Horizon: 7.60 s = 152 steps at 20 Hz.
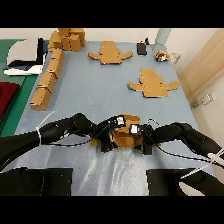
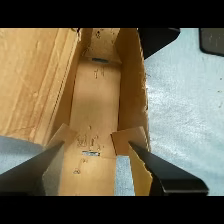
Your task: Fold the box.
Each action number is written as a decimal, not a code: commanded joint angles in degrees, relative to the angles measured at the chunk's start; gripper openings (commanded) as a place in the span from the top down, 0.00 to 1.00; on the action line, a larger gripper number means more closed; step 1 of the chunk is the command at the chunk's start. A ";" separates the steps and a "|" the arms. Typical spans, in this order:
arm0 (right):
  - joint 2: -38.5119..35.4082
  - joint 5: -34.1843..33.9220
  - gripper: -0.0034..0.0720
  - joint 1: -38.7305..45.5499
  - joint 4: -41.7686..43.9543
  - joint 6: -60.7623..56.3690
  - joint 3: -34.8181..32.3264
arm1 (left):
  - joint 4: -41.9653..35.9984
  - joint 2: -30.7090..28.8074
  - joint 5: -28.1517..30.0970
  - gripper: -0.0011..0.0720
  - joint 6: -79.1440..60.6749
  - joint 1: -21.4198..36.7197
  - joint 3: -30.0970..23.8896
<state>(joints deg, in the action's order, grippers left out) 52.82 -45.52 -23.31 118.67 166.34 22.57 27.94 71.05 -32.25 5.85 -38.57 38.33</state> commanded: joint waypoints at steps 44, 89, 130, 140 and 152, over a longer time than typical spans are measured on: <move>-0.02 0.02 0.31 -0.04 0.07 -0.02 -0.02 | 9.29 -2.03 -13.20 0.97 65.57 9.62 -3.58; -0.02 0.02 0.32 -0.04 0.07 -0.02 -0.02 | 47.63 9.88 -17.46 0.27 119.01 -11.28 22.10; -0.02 0.02 0.31 -0.04 0.07 -0.02 -0.02 | 52.78 20.61 -27.12 0.24 134.99 -15.30 32.33; -0.02 0.02 0.31 -0.04 0.07 -0.02 -0.02 | 52.63 20.63 -25.99 0.97 134.57 -15.30 32.35; -0.02 0.02 0.32 -0.04 0.07 -0.02 -0.02 | 46.93 20.26 -35.52 0.32 130.11 -12.66 35.69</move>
<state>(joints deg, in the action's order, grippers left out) 52.84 -45.50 -23.33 118.83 166.52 22.57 77.71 91.42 -62.37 138.91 -52.62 72.18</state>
